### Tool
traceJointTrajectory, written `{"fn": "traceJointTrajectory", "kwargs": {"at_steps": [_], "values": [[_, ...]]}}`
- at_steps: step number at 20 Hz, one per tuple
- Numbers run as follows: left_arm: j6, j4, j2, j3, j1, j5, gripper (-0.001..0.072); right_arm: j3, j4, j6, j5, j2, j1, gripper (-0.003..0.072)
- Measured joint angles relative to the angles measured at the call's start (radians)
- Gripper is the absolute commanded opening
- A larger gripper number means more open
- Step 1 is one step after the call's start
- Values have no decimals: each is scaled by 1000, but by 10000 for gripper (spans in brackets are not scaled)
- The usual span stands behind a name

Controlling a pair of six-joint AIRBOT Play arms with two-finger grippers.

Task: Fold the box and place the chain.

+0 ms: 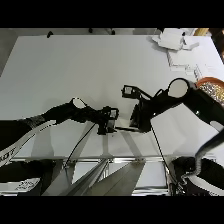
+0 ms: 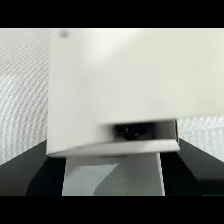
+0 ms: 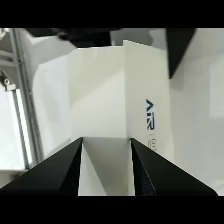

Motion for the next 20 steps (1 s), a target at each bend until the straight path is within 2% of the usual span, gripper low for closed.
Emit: {"fn": "traceJointTrajectory", "kwargs": {"at_steps": [4, 11, 13, 20], "values": [[0, 0, 0, 0, 0, 0, 254, -61, -22, -3, -75, 22, 76, 344], [0, 0, 0, 0, 0, 0, 254, -84, -121, -2, -212, 53, 135, 336], [0, 0, 0, 0, 0, 0, 254, -85, -142, -2, -229, 63, 139, 287], [0, 0, 0, 0, 0, 0, 254, -95, -169, -3, -287, 79, 142, 236]]}}
